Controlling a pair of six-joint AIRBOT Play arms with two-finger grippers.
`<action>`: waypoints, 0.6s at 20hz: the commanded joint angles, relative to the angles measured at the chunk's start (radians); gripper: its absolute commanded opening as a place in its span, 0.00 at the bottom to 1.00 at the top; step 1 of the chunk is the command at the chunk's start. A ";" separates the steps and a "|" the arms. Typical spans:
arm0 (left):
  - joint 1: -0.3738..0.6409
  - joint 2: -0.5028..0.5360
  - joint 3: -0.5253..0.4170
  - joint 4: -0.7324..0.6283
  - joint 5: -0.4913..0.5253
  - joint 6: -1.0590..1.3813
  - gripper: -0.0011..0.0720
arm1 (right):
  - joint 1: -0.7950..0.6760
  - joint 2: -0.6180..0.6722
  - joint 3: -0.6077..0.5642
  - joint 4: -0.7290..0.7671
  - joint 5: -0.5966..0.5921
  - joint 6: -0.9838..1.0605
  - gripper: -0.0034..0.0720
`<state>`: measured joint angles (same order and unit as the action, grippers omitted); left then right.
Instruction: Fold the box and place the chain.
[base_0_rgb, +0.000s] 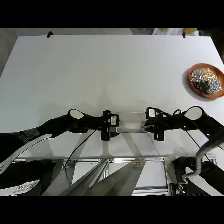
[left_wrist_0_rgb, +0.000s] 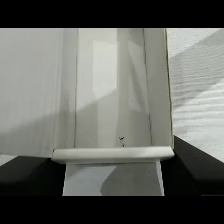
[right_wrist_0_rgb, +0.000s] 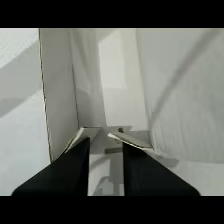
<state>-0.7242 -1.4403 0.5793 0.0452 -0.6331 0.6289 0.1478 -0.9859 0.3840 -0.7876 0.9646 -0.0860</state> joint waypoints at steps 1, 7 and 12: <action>-0.001 0.000 0.000 0.000 0.000 -0.001 0.22 | 0.000 0.070 0.001 -0.115 -0.011 0.174 0.26; -0.001 0.000 0.000 0.000 0.000 -0.001 0.22 | 0.000 0.287 0.001 -0.237 0.010 0.349 0.09; -0.001 0.000 0.000 0.000 0.000 -0.001 0.22 | -0.001 0.433 0.010 -0.334 -0.232 0.800 0.08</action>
